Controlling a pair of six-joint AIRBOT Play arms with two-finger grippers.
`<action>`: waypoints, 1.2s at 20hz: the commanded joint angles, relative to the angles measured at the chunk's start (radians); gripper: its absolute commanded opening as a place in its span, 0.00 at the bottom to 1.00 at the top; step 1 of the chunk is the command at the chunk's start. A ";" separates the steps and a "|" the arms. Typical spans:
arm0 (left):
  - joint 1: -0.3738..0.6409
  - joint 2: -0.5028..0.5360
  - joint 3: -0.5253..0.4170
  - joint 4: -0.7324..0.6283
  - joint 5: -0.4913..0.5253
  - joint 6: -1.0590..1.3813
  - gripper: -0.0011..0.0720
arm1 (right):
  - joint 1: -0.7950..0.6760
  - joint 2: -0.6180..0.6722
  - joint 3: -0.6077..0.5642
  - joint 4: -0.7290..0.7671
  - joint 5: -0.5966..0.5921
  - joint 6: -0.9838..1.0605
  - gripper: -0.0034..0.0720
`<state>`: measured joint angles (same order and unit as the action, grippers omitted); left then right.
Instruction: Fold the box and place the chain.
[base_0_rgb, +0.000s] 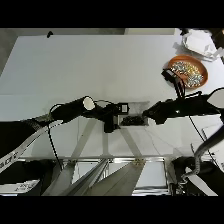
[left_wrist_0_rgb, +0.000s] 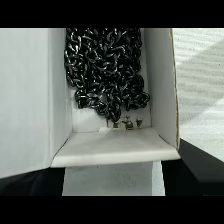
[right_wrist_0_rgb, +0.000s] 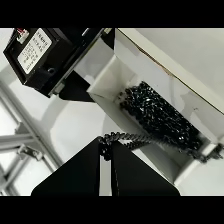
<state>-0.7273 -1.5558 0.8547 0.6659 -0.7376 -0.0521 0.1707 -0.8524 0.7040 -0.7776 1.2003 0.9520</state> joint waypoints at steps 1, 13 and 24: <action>0.000 0.001 0.000 0.000 0.000 0.000 0.48 | 0.013 -0.015 -0.008 0.164 -0.016 -0.077 0.07; 0.000 0.001 0.000 0.000 0.000 0.000 0.48 | 0.013 -0.014 -0.008 0.386 -0.005 -0.184 0.07; 0.000 0.001 0.000 0.000 0.000 0.000 0.48 | 0.013 -0.014 -0.008 0.274 -0.021 -0.217 0.07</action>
<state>-0.7273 -1.5558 0.8547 0.6662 -0.7376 -0.0521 0.1825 -0.8665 0.6956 -0.3943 1.2030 0.7292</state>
